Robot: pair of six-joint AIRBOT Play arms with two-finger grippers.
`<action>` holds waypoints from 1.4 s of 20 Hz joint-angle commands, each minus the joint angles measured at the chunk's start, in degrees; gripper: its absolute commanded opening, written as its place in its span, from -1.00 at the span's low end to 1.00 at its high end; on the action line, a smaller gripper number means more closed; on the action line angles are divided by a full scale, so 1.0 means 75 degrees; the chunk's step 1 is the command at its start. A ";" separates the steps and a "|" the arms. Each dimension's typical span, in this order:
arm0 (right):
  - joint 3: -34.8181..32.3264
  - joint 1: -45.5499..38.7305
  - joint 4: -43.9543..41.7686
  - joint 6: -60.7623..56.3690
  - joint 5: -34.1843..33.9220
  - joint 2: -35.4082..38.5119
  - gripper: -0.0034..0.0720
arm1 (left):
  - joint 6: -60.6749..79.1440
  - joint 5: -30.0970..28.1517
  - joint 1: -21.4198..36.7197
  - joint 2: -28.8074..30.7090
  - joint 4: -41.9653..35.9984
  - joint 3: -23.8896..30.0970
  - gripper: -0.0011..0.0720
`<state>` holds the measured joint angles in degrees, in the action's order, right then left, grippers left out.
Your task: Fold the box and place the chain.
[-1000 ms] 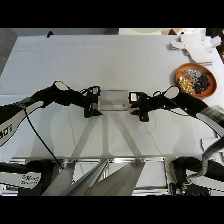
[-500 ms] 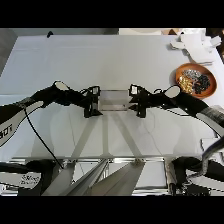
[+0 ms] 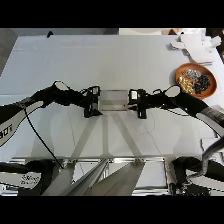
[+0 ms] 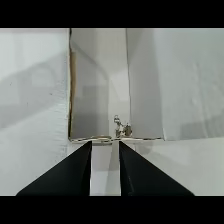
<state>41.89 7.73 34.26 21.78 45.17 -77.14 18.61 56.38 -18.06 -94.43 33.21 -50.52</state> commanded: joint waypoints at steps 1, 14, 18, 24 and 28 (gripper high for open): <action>-0.0003 0.0009 -0.0143 0.0761 0.0023 -0.0026 -0.54 | 0.0000 -0.0003 0.0000 0.0000 0.0000 0.0003 -0.22; -0.0003 0.0102 -0.0828 0.0764 -0.0125 -0.0396 -0.59 | 0.0003 -0.0003 0.0000 0.0000 0.0000 0.0003 -0.22; -0.0006 0.0096 -0.0638 0.0746 0.0152 -0.0146 -0.89 | 0.0003 -0.0003 0.0000 0.0000 0.0000 0.0003 -0.22; -0.0006 -0.0061 0.0452 -0.0749 0.0297 0.1110 -0.89 | 0.0000 -0.0003 0.0000 0.0000 0.0000 0.0003 -0.22; -0.0006 -0.1102 0.0481 -0.3509 0.0510 0.2124 -0.89 | 0.0000 -0.0003 0.0000 0.0000 0.0000 0.0003 -0.22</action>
